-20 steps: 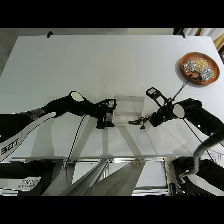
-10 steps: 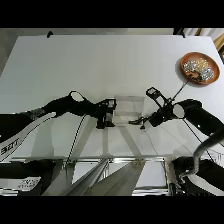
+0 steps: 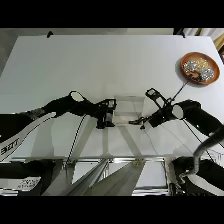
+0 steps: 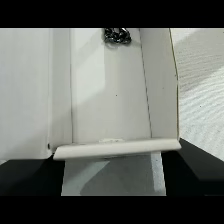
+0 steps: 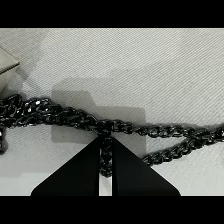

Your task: Fold the box and place the chain.

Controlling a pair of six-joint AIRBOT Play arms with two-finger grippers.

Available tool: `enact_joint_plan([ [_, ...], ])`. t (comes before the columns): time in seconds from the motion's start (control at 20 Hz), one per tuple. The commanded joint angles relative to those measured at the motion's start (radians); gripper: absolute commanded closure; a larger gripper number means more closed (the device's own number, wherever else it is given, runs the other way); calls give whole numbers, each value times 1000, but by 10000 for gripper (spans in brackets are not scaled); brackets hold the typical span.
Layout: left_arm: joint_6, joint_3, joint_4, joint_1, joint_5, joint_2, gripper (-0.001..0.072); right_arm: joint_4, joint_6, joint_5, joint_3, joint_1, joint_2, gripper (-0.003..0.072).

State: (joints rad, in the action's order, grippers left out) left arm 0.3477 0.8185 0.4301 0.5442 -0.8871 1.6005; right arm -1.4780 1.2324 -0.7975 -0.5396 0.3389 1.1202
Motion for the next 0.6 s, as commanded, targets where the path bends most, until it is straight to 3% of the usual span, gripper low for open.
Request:
enact_joint_plan([
  [0.0, 0, 0, 0, 0, 0, 0, 502, 1, 0, -5, 3, 1, 3, 670],
  [0.2, 0, 0, 0, 0, 0, 0, 502, -18, 0, -53, 2, 0, -105, 671],
  [0.35, 0, 0, 0, 0, 0, 0, 502, -18, 0, -107, -8, 1, -259, 671],
  [0.55, 0, 0, 0, 0, 0, 0, 502, 3, 0, -194, -103, 1, -477, 671],
])
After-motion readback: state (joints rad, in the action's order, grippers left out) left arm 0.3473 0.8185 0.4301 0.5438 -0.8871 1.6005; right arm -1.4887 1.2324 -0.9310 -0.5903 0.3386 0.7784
